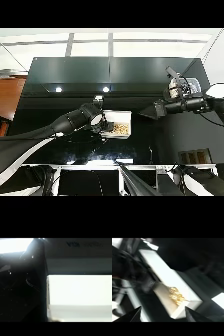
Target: Fold the box and place the chain.
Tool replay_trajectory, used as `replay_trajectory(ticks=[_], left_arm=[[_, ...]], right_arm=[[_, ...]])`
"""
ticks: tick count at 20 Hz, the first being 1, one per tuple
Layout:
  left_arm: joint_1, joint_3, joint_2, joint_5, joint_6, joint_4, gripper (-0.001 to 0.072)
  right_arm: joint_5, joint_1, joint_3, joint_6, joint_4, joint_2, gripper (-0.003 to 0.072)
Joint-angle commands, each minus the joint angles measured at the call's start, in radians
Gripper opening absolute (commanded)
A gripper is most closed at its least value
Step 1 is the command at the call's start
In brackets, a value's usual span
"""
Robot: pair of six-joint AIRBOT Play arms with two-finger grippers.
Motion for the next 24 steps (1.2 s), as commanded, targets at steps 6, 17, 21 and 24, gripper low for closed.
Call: replay_trajectory(ticks=[6,17,21,24], left_arm=[[0.005,0.001,0.013,-0.004,0.000,-0.019,0.0283],[0.270,-0.006,0.375,-0.321,0.584,0.072,0.0449],[0.653,-0.012,0.439,-0.343,1.006,-0.242,0.0449],[0.825,-0.097,0.426,-0.337,1.657,-0.672,0.0597]], right_arm=[[-0.016,-0.003,0.018,0.048,-0.111,0.022,0.0613],[0.007,-0.003,0.018,0.048,-0.113,0.022,0.0613],[-0.005,-0.003,0.018,0.048,-0.115,0.022,0.0614],[-0.021,-0.003,0.018,0.081,-0.121,0.022,0.0645]])
